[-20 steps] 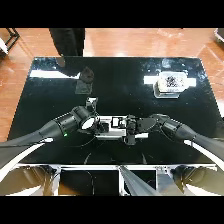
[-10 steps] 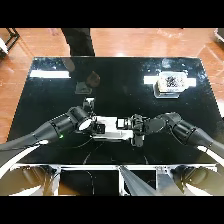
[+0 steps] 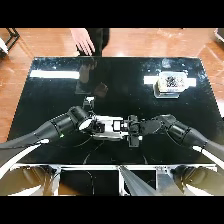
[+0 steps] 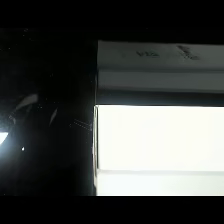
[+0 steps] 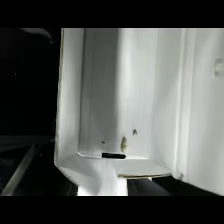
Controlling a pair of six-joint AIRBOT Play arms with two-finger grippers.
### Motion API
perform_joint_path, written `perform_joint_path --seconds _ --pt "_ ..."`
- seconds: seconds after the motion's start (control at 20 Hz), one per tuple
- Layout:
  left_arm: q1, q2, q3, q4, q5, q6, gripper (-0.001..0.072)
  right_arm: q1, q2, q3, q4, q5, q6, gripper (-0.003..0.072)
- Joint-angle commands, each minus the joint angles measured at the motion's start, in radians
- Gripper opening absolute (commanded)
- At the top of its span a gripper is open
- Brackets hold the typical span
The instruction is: Fold the box and place the chain.
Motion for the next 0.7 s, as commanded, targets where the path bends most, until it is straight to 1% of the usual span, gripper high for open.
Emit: perform_joint_path --seconds 0.0,0.2,0.65 --pt "0.0 -0.001 0.0 0.0 0.003 0.002 0.0021 0.008 -0.006 0.0 0.061 0.026 -0.008 0.0245" --pt "0.0 -0.001 0.0 -0.008 0.003 0.002 0.0022 0.009 -0.019 0.0 0.091 0.079 -0.007 0.0243" --pt "0.0 -0.001 0.0 -0.023 0.003 0.002 0.0022 0.041 -0.039 0.0 0.135 0.113 -0.006 0.0245"
